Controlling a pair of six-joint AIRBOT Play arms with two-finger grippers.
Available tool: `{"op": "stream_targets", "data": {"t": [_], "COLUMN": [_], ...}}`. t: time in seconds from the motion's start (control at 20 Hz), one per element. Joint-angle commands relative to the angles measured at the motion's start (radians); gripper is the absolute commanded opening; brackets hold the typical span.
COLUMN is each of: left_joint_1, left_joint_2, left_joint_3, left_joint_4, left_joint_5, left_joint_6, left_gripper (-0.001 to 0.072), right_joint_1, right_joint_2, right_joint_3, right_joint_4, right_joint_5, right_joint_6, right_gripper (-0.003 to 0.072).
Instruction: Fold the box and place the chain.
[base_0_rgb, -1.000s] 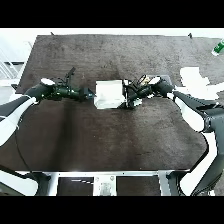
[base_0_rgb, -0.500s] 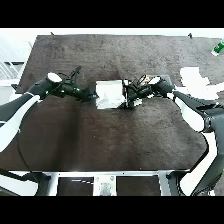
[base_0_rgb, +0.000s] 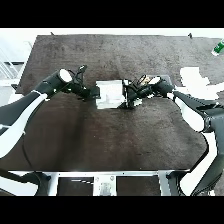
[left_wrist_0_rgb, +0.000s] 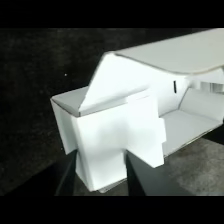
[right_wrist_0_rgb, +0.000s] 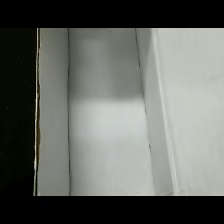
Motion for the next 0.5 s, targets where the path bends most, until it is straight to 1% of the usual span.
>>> {"op": "stream_targets", "data": {"t": [0.0, 0.15, 0.35, 0.45], "left_joint_1": [-0.030, -0.059, -0.080, -0.086], "left_joint_2": [-0.004, -0.012, -0.028, -0.049], "left_joint_3": [0.022, 0.067, 0.068, 0.089], "left_joint_4": [0.102, 0.192, 0.212, 0.224], "left_joint_5": [0.000, -0.014, -0.013, -0.028], "left_joint_6": [-0.116, -0.208, -0.267, -0.288], "left_gripper": [0.0368, 0.0368, 0.0368, 0.0368], "right_joint_1": [0.000, 0.000, 0.000, 0.000], "right_joint_2": [0.000, 0.000, 0.000, 0.000], "right_joint_3": [0.000, 0.000, 0.000, 0.000], "right_joint_4": [0.000, 0.000, 0.000, 0.000], "right_joint_5": [0.000, 0.000, 0.000, 0.000], "right_joint_6": [0.000, 0.000, 0.000, 0.000], "right_gripper": [0.0581, 0.0582, 0.0582, 0.0582]}}
